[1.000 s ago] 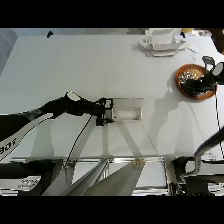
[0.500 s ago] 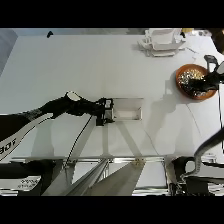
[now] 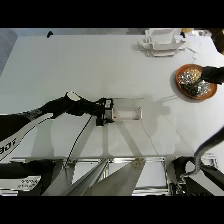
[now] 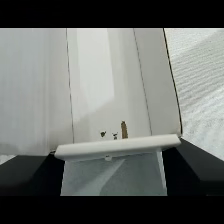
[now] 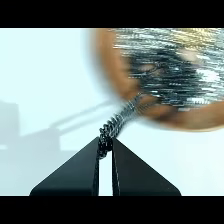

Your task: Fold the box and place the chain.

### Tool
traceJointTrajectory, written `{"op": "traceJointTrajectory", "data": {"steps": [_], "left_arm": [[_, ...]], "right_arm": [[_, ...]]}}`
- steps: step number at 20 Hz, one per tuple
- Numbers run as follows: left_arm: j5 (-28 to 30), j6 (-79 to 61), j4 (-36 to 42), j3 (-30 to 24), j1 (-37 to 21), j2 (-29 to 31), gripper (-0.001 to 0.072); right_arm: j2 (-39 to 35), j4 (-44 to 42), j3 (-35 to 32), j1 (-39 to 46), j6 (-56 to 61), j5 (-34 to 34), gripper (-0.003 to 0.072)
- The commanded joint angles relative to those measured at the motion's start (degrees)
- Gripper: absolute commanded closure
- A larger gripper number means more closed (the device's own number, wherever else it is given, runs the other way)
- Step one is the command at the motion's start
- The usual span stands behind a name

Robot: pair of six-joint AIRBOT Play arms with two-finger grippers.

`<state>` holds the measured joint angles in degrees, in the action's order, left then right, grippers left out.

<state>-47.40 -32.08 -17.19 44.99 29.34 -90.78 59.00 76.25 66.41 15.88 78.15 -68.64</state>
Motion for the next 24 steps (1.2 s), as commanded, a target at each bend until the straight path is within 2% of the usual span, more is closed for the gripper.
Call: {"op": "traceJointTrajectory", "data": {"steps": [1,6,12,17,21,24], "left_arm": [[0.0,0.0,0.0,0.0,0.0,0.0,0.0697],[0.0,0.0,0.0,0.0,0.0,0.0,0.0697],[0.0,0.0,0.0,0.0,0.0,0.0,0.0697],[0.0,0.0,0.0,0.0,0.0,0.0,0.0697],[0.0,0.0,0.0,0.0,0.0,0.0,0.0697],[0.0,0.0,0.0,0.0,0.0,0.0,0.0697]], "right_arm": [[-9.5,-6.0,0.0,-3.4,-2.1,-5.0,0.0664],[-17.8,-6.1,0.0,-11.3,-2.0,-7.8,0.0663],[-20.7,-8.2,0.0,-21.8,-1.9,-8.8,0.0663],[-20.7,-13.6,0.0,-28.1,-2.0,-4.0,0.0663],[-20.7,-13.8,0.0,-32.1,-3.3,1.1,0.0663],[-20.6,-13.8,0.0,-34.0,-3.4,2.3,0.0663]]}}
